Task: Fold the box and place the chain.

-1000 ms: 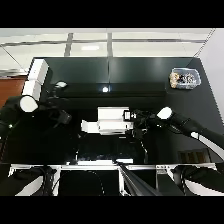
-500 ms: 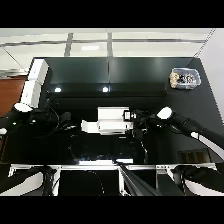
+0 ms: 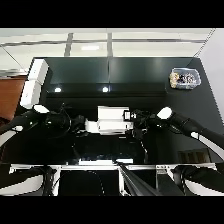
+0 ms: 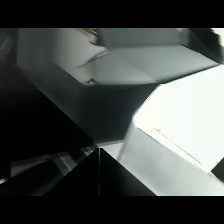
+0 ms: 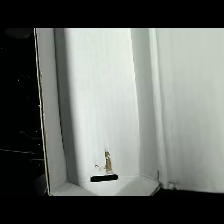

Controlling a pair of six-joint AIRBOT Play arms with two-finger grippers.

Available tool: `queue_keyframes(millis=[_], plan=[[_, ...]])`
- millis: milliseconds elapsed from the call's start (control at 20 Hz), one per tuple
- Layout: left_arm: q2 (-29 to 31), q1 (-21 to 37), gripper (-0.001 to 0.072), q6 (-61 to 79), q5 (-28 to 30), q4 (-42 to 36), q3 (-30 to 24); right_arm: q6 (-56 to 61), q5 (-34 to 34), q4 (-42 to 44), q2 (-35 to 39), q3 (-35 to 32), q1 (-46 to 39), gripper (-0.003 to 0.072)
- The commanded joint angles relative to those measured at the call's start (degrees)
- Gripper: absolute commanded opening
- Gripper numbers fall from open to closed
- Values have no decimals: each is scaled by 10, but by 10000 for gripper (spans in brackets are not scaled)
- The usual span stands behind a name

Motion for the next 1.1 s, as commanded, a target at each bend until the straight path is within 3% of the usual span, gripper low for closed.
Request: queue_keyframes(millis=[0, 100, 150, 200, 250, 300, 350, 650, 700, 750, 800, 1050], plan=[[-9, 3, 27, 96, -22, -106, 0, 0, 0, 0, 0, 0, 0, 450], [-9, 23, 28, 148, -45, -161, 0, 0, 0, 0, 0, 0, 0, 450], [-9, 29, 62, 156, -55, -175, 1, 0, 0, 0, 0, 0, 0, 450], [-9, 32, 228, 161, -63, -177, 4, 0, 0, 0, 0, 0, 0, 449], [-9, 31, 450, 160, -66, -176, 7, 0, 0, 0, 0, 0, 0, 449], [-9, 31, 609, 160, -68, -177, 9, 0, 0, 0, 0, 0, 0, 450], [-9, 30, 633, 160, -71, -180, 10, 0, 0, 0, 0, 0, 0, 449], [-9, 15, 613, 158, -92, -182, 11, 0, 0, 0, 0, 0, 0, 449], [-9, 12, 585, 158, -94, -181, 11, 0, 0, 0, 0, 0, 0, 449], [-9, 9, 479, 163, -98, -181, 11, 0, 0, 0, 0, 0, 0, 450], [-9, 7, 458, 165, -101, -181, 11, 0, 0, 0, 0, 0, 0, 449], [-9, -19, 468, 164, -98, -172, 22, 0, 0, 0, 0, 0, 0, 449]])
